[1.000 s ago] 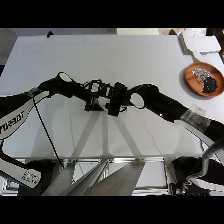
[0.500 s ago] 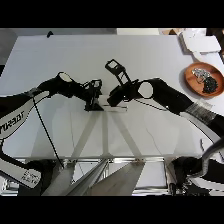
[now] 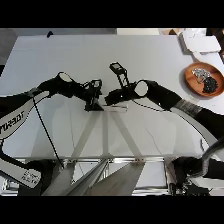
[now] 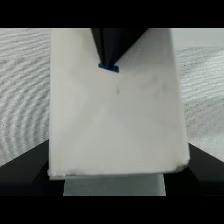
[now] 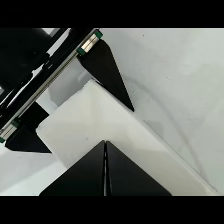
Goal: Fold the box and place the chain.
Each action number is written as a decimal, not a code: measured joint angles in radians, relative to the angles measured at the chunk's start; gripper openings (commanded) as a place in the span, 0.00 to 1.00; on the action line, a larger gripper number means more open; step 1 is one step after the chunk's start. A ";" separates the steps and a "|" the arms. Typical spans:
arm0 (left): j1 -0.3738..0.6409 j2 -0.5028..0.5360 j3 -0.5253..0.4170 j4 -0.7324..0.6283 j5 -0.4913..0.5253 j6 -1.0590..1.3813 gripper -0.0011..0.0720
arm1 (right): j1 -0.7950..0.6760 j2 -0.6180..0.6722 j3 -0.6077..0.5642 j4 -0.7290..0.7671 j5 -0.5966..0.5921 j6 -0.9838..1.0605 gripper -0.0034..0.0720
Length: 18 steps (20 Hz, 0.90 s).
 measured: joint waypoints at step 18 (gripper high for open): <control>0.000 0.000 0.000 0.000 -0.005 -0.002 0.39 | -0.071 0.149 -0.025 0.007 0.010 -0.039 0.06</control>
